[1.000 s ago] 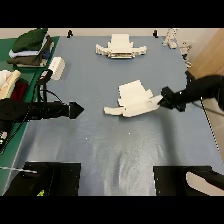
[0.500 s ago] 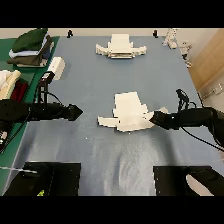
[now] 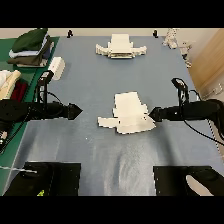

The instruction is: Fold the box.

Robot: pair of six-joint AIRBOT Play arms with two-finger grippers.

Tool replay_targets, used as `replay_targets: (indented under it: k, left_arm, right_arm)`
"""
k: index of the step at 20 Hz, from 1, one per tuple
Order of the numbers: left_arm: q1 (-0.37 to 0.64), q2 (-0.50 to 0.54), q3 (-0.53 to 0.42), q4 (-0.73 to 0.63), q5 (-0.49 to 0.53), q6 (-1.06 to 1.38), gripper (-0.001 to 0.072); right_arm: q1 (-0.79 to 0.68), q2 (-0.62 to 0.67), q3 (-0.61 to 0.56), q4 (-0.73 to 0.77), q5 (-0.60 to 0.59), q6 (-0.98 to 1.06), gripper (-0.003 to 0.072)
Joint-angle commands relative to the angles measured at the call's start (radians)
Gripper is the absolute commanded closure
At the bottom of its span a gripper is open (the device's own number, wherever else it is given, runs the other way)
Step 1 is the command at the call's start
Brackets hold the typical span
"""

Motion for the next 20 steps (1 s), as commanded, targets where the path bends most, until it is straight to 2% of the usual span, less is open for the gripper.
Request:
replay_targets:
  k: [1, 6, 8, 9, 10, 11, 14, 20]
  left_arm:
    - [0.001, 0.0, 0.0, 0.001, 0.003, 0.0, 0.0022]
    - [0.001, 0.0, 0.0, 0.001, 0.003, 0.001, 0.0022]
    - [0.001, 0.0, 0.0, 0.001, 0.004, 0.001, 0.0022]
    - [0.001, -0.001, 0.0, 0.001, 0.004, 0.0, 0.0022]
    - [0.001, -0.001, 0.0, 0.001, 0.004, 0.0, 0.0022]
    - [0.001, -0.001, 0.0, 0.001, 0.004, 0.0, 0.0022]
    - [0.001, -0.001, 0.0, 0.001, 0.004, 0.0, 0.0022]
    - [0.001, -0.001, 0.0, 0.0, 0.004, 0.0, 0.0022]
  right_arm:
    - [0.001, 0.001, 0.056, -0.061, -0.001, -0.198, 0.0145]
    - [0.001, 0.0, 0.056, -0.14, 0.039, -0.246, 0.0146]
    - [-0.005, -0.01, 0.057, -0.248, 0.097, -0.188, 0.0149]
    - [-0.02, -0.024, 0.057, -0.313, 0.124, -0.069, 0.0197]
    - [-0.04, -0.043, 0.06, -0.357, 0.122, 0.008, 0.0281]
    - [-0.069, -0.073, 0.067, -0.362, 0.104, 0.035, 0.0288]
    - [-0.179, -0.189, 0.125, -0.286, -0.02, 0.03, 0.0287]
    - [-0.406, -0.457, 0.31, 0.043, -0.306, -0.173, 0.0287]
